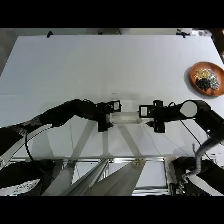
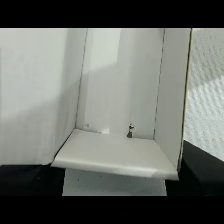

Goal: Fold the box and place the chain.

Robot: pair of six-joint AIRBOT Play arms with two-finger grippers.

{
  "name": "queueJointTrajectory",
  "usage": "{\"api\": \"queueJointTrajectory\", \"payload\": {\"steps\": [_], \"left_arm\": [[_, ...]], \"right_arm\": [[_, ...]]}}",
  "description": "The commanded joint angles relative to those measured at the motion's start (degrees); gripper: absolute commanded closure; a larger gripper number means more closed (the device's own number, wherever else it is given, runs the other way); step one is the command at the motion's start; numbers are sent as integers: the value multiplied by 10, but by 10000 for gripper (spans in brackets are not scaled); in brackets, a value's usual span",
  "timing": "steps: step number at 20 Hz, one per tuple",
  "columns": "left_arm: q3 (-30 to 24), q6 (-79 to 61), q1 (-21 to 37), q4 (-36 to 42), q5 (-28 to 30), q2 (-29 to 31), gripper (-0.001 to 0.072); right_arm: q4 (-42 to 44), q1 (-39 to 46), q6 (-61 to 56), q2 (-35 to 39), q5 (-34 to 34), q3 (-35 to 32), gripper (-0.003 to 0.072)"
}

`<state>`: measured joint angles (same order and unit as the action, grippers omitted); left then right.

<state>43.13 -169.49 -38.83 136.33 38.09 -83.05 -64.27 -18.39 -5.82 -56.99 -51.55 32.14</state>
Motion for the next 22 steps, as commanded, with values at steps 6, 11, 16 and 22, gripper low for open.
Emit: {"api": "queueJointTrajectory", "payload": {"steps": [6, 11, 16, 22], "left_arm": [[0, 0, 0, -1, 0, 0, 435], [0, 0, 0, -1, 0, 0, 435], [0, 0, 0, -1, 0, 0, 435], [0, 0, 0, -1, 0, 0, 435]], "right_arm": [[34, -27, 1, -50, 54, 0, 384], [61, -27, 1, -51, 62, 0, 465], [96, -58, 3, -53, 88, 0, 465], [107, -81, 3, -58, 104, 0, 529]]}}
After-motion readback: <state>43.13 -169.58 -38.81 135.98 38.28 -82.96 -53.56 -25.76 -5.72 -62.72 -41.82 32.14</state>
